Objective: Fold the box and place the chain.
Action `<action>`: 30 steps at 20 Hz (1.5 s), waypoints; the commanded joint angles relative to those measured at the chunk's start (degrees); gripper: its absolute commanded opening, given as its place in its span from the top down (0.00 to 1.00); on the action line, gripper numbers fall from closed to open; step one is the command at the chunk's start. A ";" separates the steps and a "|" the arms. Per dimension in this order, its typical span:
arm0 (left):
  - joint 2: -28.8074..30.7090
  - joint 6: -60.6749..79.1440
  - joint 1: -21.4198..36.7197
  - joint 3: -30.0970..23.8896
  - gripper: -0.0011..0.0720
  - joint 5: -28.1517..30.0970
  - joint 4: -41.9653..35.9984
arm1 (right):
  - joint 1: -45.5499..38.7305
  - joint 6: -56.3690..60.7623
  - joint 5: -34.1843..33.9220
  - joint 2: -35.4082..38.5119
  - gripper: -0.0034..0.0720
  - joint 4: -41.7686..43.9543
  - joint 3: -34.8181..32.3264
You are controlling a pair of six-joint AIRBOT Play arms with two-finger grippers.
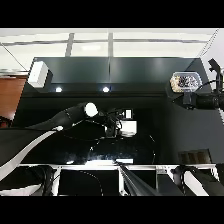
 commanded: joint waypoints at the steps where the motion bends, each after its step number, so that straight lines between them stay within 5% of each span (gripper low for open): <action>1: 2.16 -7.21 1.46 0.02 0.61 -2.01 5.90 | -0.04 0.61 0.22 0.04 0.94 0.02 0.00; 5: 8.74 -23.58 12.79 0.00 0.61 -13.14 19.26 | -0.04 0.59 1.79 0.04 0.94 -0.02 -0.02; 9: 12.66 -40.96 37.86 -0.02 0.61 -24.79 29.42 | -0.04 0.57 0.83 0.04 0.94 0.00 -0.02; 14: 12.66 -51.54 66.16 0.00 0.61 -18.86 28.24 | -0.04 0.57 -1.88 0.04 0.94 0.02 -0.02; 21: 7.76 -45.35 69.94 2.01 0.61 -1.57 26.03 | -0.04 0.57 -2.69 0.04 0.94 -0.02 0.00; 30: -4.00 -45.35 69.90 12.13 0.58 -2.45 18.97 | -0.02 0.57 -6.67 0.02 0.94 -0.04 -0.02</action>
